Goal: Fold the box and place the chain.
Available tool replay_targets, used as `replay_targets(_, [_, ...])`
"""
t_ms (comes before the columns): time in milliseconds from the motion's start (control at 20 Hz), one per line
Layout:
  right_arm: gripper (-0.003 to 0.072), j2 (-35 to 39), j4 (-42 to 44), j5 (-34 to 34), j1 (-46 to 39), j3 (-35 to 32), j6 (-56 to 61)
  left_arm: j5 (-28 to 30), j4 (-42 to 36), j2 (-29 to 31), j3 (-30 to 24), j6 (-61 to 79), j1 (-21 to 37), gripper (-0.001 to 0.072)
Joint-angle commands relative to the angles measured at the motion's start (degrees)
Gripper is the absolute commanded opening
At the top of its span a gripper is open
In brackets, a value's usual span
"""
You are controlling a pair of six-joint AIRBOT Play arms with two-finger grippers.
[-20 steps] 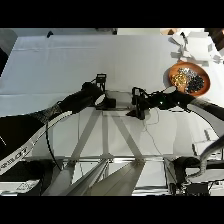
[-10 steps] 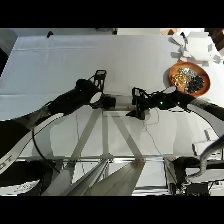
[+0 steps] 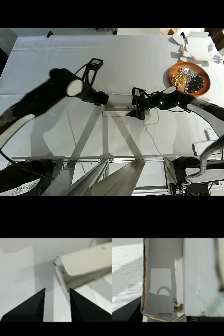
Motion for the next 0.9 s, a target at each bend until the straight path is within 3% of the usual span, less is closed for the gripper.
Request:
replay_targets(0, [0.0404,0.02,0.02,0.0,0.0,0.0,0.02,-1.95,-18.45,1.81,-1.64,30.08,6.25,0.0348])
replay_targets(150, [0.0404,0.02,0.02,0.0,-0.02,0.0,0.0,-2.05,-29.44,1.62,-5.81,57.07,11.89,0.037])
replay_targets(200, [0.0404,0.02,0.02,0.0,-0.02,0.0,0.0,-1.99,-32.09,1.2,-7.23,64.52,14.14,0.049])
replay_targets(250, [0.0404,0.02,0.02,0.0,-0.02,0.0,0.02,-1.9,-34.34,0.5,-8.39,70.38,16.37,0.0671])
replay_targets(300, [0.0404,0.02,0.02,0.0,-0.02,0.0,0.02,-1.7,-35.85,-0.39,-9.29,75.03,18.29,0.0702])
replay_targets(550, [0.0404,0.02,0.02,0.0,0.0,0.0,0.02,-1.6,-39.08,-8.15,-10.05,96.5,24.22,0.0704])
replay_targets(850, [0.0404,0.02,0.02,0.0,0.0,0.0,0.0,-0.42,-47.91,-15.41,-10.08,121.98,24.41,0.0708])
